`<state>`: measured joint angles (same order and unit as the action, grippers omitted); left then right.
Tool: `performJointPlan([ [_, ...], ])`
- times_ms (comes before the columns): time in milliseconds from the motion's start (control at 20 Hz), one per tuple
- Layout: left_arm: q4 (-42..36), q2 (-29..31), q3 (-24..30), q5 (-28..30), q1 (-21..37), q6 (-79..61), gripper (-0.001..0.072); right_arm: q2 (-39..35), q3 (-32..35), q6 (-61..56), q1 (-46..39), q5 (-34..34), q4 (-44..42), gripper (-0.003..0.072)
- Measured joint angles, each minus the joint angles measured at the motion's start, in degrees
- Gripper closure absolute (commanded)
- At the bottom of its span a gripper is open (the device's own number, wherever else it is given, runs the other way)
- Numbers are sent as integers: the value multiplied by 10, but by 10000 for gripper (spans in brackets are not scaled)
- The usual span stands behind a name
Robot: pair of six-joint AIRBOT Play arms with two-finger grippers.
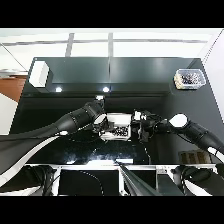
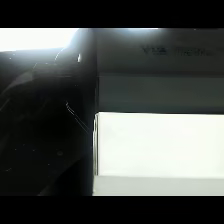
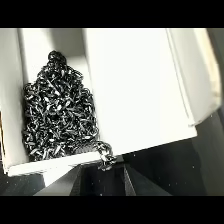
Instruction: Fold the box and place the chain.
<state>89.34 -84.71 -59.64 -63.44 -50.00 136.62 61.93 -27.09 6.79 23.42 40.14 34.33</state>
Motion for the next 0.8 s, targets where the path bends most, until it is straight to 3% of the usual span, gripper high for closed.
performJointPlan([
  [100,0,0,0,0,0,0,674,3,0,12,0,0,-7,389],
  [200,1,0,0,1,0,0,675,6,0,19,0,1,-11,572],
  [350,1,0,0,3,0,0,675,7,0,25,0,1,-15,562],
  [450,1,0,0,3,0,0,675,7,0,27,0,1,-15,658],
  [800,-1,0,0,5,0,-1,675,-2,0,-6,-10,1,-2,658],
])
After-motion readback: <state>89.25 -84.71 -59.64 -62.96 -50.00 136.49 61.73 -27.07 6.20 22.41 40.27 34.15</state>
